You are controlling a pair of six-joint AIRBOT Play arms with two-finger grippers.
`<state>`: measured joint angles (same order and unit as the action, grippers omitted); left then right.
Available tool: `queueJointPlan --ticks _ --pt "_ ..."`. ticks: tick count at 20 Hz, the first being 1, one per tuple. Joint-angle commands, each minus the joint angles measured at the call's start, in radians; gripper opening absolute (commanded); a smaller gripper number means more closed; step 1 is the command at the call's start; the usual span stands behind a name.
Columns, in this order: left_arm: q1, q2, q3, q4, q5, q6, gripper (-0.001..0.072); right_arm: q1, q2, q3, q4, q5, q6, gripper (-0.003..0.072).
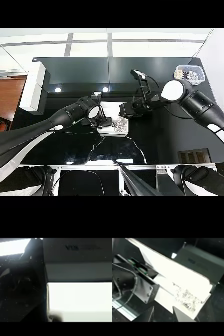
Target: Fold the box and place the chain.
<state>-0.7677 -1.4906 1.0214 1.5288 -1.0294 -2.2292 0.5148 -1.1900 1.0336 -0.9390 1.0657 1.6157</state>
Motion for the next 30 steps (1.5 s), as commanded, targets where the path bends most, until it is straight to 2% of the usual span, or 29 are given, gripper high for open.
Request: queueJointPlan --ticks 1,6,10,11,13,14,17,19,21,23,24,26,28,29,30 --pt "0.001 0.0 0.0 0.0 -0.001 0.0 0.003 -0.048 0.026 -0.024 -0.037 0.044 -0.005 0.0266" --pt "0.001 0.0 0.0 -0.001 -0.003 0.0 0.003 -0.23 0.2 -0.026 -0.412 0.214 -0.004 0.0265" --pt "0.004 0.001 0.005 -0.001 -0.024 -0.008 0.0032 -0.241 0.233 -0.034 -0.444 0.225 -0.004 0.0265" --pt "0.004 0.002 0.014 0.001 -0.04 -0.026 0.0113 -0.233 0.233 -0.038 -0.441 0.224 -0.003 0.0265" --pt "0.0 0.014 0.047 0.01 -0.082 -0.025 0.0587 -0.224 0.233 -0.043 -0.395 0.238 -0.004 0.0266" --pt "-0.005 0.034 0.06 0.035 -0.104 -0.024 0.0667 -0.224 0.233 -0.043 -0.369 0.235 -0.004 0.0266" --pt "-0.031 0.172 0.062 0.119 -0.14 0.028 0.0666 -0.224 0.233 -0.043 -0.347 0.198 -0.004 0.0266" --pt "-0.031 0.291 0.024 0.196 -0.169 0.037 0.0666 -0.224 0.233 -0.043 -0.348 0.185 -0.004 0.0266" --pt "0.016 0.41 -0.063 0.267 -0.197 0.057 0.0665 -0.224 0.233 -0.043 -0.348 0.187 -0.004 0.0266" --pt "0.142 0.521 -0.188 0.258 -0.188 0.08 0.0664 -0.224 0.233 -0.043 -0.348 0.187 -0.004 0.0266" --pt "0.226 0.564 -0.251 0.194 -0.148 0.132 0.0664 -0.224 0.233 -0.043 -0.348 0.187 -0.004 0.0266" --pt "0.435 0.601 -0.359 -0.17 -0.045 0.486 0.0664 -0.224 0.233 -0.043 -0.347 0.187 -0.003 0.0266" --pt "0.603 0.577 -0.444 -0.639 -0.072 1.132 0.0665 -0.224 0.233 -0.043 -0.347 0.186 -0.003 0.0265" --pt "0.658 0.559 -0.478 -0.795 -0.116 1.416 0.0665 -0.224 0.233 -0.043 -0.347 0.184 -0.003 0.0266" --pt "0.685 0.543 -0.502 -0.874 -0.135 1.624 0.0666 -0.224 0.233 -0.043 -0.347 0.184 -0.003 0.0266"
